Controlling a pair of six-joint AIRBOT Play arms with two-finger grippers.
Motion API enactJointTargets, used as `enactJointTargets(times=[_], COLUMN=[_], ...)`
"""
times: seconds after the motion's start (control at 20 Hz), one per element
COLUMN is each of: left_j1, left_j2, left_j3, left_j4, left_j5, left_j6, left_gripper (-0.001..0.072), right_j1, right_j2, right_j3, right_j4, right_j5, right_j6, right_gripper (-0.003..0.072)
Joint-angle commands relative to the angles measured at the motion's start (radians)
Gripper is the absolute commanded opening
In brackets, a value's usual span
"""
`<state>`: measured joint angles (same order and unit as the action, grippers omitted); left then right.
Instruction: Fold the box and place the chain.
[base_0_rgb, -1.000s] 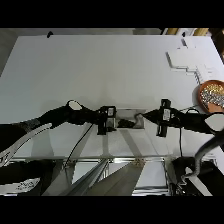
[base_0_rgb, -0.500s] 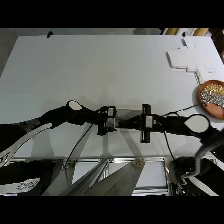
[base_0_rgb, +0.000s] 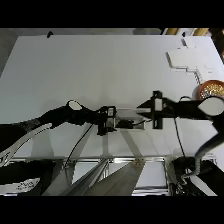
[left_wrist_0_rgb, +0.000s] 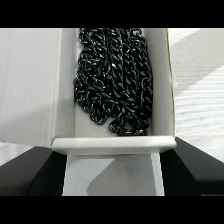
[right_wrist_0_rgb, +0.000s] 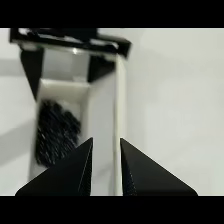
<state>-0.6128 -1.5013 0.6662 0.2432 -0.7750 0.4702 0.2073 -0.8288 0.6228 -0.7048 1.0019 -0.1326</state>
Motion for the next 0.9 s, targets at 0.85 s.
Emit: enactJointTargets(times=[0.85], left_j1=[0.0], left_j2=[0.0], left_j3=[0.0], left_j4=[0.0], left_j5=[0.0], left_j6=[0.0], left_gripper=[0.0149], right_j1=[-0.188], right_j2=[-0.368], right_j3=[0.017], right_j4=[-0.45], right_j5=[0.039], right_j6=[0.028], right_gripper=[0.0151])
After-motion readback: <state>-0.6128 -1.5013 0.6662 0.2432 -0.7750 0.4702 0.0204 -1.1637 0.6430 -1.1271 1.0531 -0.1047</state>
